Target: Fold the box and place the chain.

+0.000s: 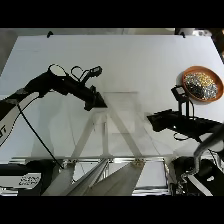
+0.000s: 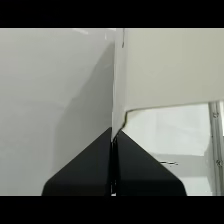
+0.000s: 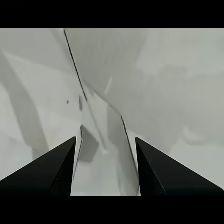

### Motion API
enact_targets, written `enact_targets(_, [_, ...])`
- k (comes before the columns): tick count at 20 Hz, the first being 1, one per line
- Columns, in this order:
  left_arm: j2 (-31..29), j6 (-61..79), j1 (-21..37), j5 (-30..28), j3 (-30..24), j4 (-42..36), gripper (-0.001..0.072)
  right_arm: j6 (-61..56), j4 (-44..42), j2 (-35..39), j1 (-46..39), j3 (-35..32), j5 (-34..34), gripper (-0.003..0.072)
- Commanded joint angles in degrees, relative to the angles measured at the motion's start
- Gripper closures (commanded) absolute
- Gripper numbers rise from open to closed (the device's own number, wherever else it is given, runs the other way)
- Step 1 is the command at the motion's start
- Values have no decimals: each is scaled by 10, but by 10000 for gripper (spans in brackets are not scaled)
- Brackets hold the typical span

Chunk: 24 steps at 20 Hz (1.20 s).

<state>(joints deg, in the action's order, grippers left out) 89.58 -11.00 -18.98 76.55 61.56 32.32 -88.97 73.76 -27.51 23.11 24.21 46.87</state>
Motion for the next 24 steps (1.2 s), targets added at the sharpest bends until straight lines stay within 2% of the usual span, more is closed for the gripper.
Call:
enact_targets(1, [-36,10,-44,-34,-44,8,712,-38,83,82,0,49,128,269])
enact_targets(4, [-67,37,-102,-102,-91,8,711,-42,96,157,0,52,200,271])
enact_targets(7, [-72,44,-134,-166,-96,-3,710,-42,98,192,0,52,257,272])
enact_targets(10, [-72,60,-140,-224,-96,-44,709,-42,98,193,0,52,272,272])
enact_targets(13, [-69,61,-140,-267,-97,-43,707,-42,98,193,0,52,271,273])
enact_targets(16, [-52,62,-140,-287,-97,-43,706,-42,99,193,0,52,267,274])
enact_targets(24, [-4,86,-140,-289,-96,-43,704,-42,98,193,0,52,232,275])
